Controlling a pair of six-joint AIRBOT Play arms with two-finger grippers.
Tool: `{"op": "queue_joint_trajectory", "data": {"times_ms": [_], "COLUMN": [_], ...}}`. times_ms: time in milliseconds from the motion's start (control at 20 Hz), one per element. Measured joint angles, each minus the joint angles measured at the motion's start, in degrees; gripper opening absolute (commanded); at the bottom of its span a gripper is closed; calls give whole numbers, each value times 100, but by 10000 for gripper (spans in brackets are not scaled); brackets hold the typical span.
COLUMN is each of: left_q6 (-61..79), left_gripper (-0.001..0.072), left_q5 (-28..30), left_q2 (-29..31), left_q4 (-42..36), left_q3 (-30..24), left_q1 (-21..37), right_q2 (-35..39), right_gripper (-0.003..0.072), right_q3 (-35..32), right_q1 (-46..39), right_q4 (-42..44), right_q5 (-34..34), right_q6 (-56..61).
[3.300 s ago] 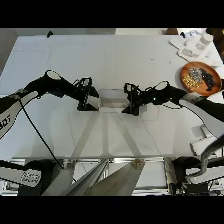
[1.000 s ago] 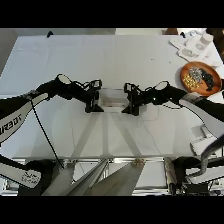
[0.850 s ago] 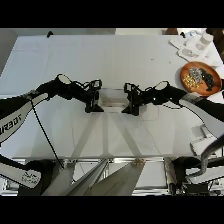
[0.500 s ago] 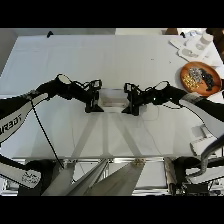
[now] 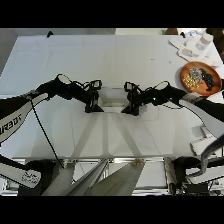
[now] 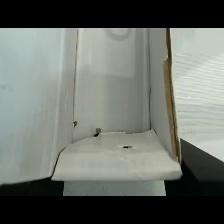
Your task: Fold the box and place the chain.
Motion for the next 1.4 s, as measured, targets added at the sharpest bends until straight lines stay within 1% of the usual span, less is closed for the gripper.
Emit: {"op": "queue_joint_trajectory", "data": {"times_ms": [250, 300, 350, 400, 450, 750, 900, 1000, 1200, 1400], "left_q6": [-4, -4, -9, -37, -9, 4, 7, 4, -9, 13], "left_gripper": [336, 336, 336, 336, 336, 336, 336, 336, 336, 336], "left_q5": [2, 2, 4, 9, 7, 7, 2, 0, 2, -13], "left_q2": [0, 0, 0, 0, 0, -2, -2, -4, -4, -4], "left_q4": [0, 0, -2, -11, -13, -11, -9, -9, -9, 7], "left_q3": [0, 0, 0, 0, -2, -2, -2, -2, -2, -2], "left_q1": [0, 0, 0, -2, -4, -7, -7, -9, -9, -11], "right_q2": [2, 2, 2, 11, 15, 72, 254, 455, 999, 1661], "right_gripper": [446, 542, 720, 711, 711, 710, 711, 711, 711, 698], "right_q3": [0, 0, 0, 15, 13, 9, 9, 9, 9, 9], "right_q1": [0, 0, 0, 9, 7, 0, -2, -4, -2, -7], "right_q4": [105, 122, 170, 361, 348, 63, -494, -894, -1600, -2507], "right_q5": [-46, -52, -79, -149, -118, -114, -160, -181, -256, -262], "right_q6": [17, 17, 24, 39, 39, 11, 24, 236, 933, 1884]}}
